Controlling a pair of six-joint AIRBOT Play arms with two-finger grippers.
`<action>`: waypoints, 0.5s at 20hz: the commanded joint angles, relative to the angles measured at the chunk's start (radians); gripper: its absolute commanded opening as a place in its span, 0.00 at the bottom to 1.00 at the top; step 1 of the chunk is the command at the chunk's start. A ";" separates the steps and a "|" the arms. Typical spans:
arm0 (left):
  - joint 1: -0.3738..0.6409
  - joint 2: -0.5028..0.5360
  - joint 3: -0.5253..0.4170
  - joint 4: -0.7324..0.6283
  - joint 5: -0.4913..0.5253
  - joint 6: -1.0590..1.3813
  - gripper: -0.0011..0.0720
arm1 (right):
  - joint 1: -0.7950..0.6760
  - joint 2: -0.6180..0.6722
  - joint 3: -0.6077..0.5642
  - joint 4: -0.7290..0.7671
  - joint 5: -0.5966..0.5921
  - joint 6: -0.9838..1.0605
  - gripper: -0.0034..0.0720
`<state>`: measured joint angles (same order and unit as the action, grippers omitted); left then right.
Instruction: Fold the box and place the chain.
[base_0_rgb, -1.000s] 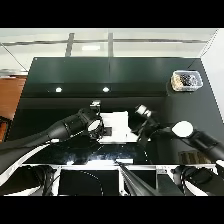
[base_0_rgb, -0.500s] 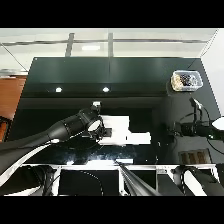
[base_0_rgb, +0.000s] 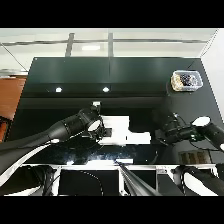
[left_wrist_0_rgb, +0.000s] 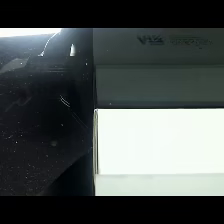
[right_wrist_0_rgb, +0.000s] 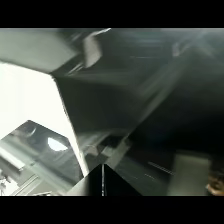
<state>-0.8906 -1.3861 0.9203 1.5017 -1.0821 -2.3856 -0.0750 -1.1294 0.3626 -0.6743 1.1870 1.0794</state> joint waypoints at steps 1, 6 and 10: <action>0.000 -0.001 0.000 0.000 0.001 0.003 0.06 | 0.100 -0.039 -0.001 0.151 -0.034 -0.125 0.06; 0.000 -0.001 0.000 0.000 0.000 0.003 0.05 | 0.104 -0.039 0.013 0.195 -0.042 -0.184 0.37; 0.000 -0.001 0.000 0.000 0.000 0.003 0.05 | 0.104 -0.039 0.024 0.220 -0.019 -0.210 0.58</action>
<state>-0.8906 -1.3861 0.9203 1.5024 -1.0821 -2.3814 0.0246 -1.1671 0.3801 -0.4881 1.1511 0.9039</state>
